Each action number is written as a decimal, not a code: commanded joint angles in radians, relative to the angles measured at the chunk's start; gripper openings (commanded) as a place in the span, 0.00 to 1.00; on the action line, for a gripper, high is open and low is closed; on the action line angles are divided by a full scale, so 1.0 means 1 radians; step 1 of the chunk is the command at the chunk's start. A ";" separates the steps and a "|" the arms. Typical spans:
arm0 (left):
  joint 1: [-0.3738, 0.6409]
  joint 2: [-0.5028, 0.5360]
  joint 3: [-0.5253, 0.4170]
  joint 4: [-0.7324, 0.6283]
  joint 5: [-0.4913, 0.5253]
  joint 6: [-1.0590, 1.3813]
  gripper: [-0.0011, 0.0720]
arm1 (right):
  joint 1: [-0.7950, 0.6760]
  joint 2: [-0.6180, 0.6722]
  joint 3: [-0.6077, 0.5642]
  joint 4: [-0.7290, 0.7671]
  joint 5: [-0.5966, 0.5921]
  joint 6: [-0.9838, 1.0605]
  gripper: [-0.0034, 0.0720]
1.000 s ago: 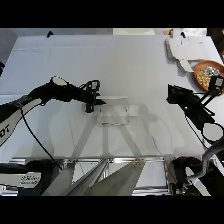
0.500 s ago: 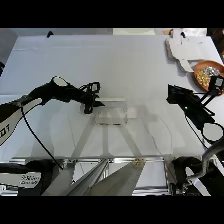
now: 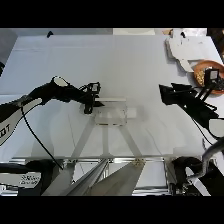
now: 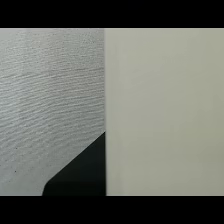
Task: Fold the box and place the chain.
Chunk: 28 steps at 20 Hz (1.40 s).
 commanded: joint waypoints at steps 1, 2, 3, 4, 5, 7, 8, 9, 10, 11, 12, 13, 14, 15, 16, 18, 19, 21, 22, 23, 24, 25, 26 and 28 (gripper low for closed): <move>0.000 0.000 0.000 0.001 0.001 0.000 0.03 | 0.000 0.001 0.107 -0.001 0.373 -0.283 0.91; 0.000 0.000 0.000 0.001 0.001 0.000 0.03 | 0.000 0.001 0.124 0.005 0.449 -0.383 0.94; 0.000 0.000 0.000 0.001 0.001 0.000 0.03 | 0.000 0.001 0.130 0.006 0.504 -0.459 0.96; 0.000 0.000 0.000 0.001 0.001 0.000 0.03 | 0.000 0.000 0.130 0.001 0.555 -0.529 0.96; 0.000 0.000 0.000 0.001 0.001 0.000 0.03 | 0.000 0.000 0.130 -0.006 0.601 -0.605 0.96; 0.000 0.000 0.000 0.001 0.001 0.000 0.03 | 0.000 0.000 0.129 -0.007 0.661 -0.736 0.96; 0.000 0.000 0.000 0.001 0.001 0.000 0.03 | 0.000 0.000 0.129 -0.008 0.674 -0.798 0.96; 0.000 0.000 0.000 0.001 0.000 0.000 0.03 | 0.000 0.000 0.129 -0.009 0.671 -0.843 0.96; 0.000 0.000 0.000 0.001 0.001 0.000 0.03 | 0.000 -0.002 0.129 -0.008 0.665 -0.885 0.96; 0.000 0.000 0.000 0.001 0.001 0.000 0.03 | 0.000 -0.011 0.129 -0.006 0.659 -0.938 0.96; 0.000 0.000 0.000 0.001 0.001 0.000 0.03 | 0.007 -0.026 0.126 -0.003 0.644 -0.985 0.95; 0.000 0.000 0.000 0.001 0.000 0.000 0.03 | 0.018 -0.043 0.120 -0.003 0.633 -1.011 0.95; 0.000 0.000 0.000 0.001 0.001 0.000 0.03 | 0.030 -0.064 0.118 -0.004 0.636 -1.011 0.95; 0.000 0.000 0.000 0.001 0.000 0.000 0.03 | 0.046 -0.090 0.118 -0.001 0.647 -1.007 0.95; 0.000 0.000 0.000 0.001 0.001 0.000 0.03 | 0.066 -0.119 0.118 -0.001 0.653 -1.007 0.95; 0.000 0.000 0.000 0.000 0.000 0.000 0.03 | 0.114 -0.192 0.118 0.002 0.647 -1.008 0.95; 0.000 0.000 0.000 0.000 0.000 0.000 0.03 | 0.142 -0.234 0.118 0.003 0.640 -1.008 0.95; 0.000 0.000 0.000 0.000 0.001 0.000 0.03 | 0.186 -0.309 0.118 0.004 0.642 -1.008 0.95; 0.000 0.000 0.000 0.001 0.001 0.000 0.03 | 0.200 -0.338 0.118 0.003 0.642 -1.008 0.95; 0.000 0.000 0.000 0.001 0.000 0.000 0.03 | 0.210 -0.361 0.118 0.004 0.646 -1.008 0.95; 0.000 0.000 0.000 0.000 0.001 0.000 0.03 | 0.212 -0.373 0.118 0.000 0.645 -1.009 0.95; 0.000 0.000 0.000 0.001 0.001 0.000 0.03 | 0.211 -0.378 0.118 0.002 0.625 -1.012 0.95; 0.000 0.000 0.000 0.001 0.000 0.000 0.03 | 0.211 -0.378 0.118 0.007 0.587 -1.007 0.95; 0.000 0.000 0.000 0.001 0.001 0.000 0.03 | 0.211 -0.379 0.112 0.019 0.500 -0.995 0.95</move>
